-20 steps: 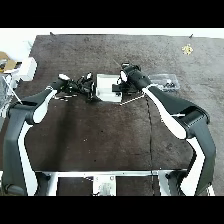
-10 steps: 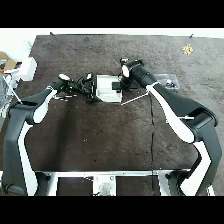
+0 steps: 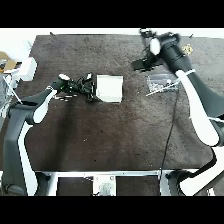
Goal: Fold the box and place the chain.
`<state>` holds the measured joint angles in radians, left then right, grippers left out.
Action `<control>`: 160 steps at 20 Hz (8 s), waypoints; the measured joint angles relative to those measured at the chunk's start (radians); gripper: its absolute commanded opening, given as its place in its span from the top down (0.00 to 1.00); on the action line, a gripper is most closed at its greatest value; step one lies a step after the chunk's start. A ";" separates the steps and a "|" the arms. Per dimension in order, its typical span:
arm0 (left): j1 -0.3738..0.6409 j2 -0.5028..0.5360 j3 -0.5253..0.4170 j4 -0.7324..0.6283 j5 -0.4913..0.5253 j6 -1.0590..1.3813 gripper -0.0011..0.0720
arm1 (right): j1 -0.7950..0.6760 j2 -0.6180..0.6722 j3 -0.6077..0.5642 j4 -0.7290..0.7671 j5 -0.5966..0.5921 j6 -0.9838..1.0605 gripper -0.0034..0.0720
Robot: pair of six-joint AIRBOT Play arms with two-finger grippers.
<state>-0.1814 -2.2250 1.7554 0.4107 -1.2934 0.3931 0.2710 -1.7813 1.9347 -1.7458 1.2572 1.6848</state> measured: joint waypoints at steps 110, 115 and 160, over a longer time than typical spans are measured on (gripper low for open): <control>0.000 0.000 0.000 0.000 0.001 0.000 0.50 | -0.127 0.111 -0.954 0.611 -1.265 0.207 0.74; 0.000 0.000 0.000 0.000 0.001 0.000 0.50 | -0.122 0.096 -0.936 0.629 -1.282 0.261 0.96; 0.000 0.000 0.000 0.000 0.001 0.000 0.50 | -0.095 0.428 -1.048 0.278 -0.985 0.269 0.51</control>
<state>-0.1814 -2.2250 1.7554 0.4103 -1.2922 0.3927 0.1764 -1.3533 0.8871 -1.4673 0.2722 1.9533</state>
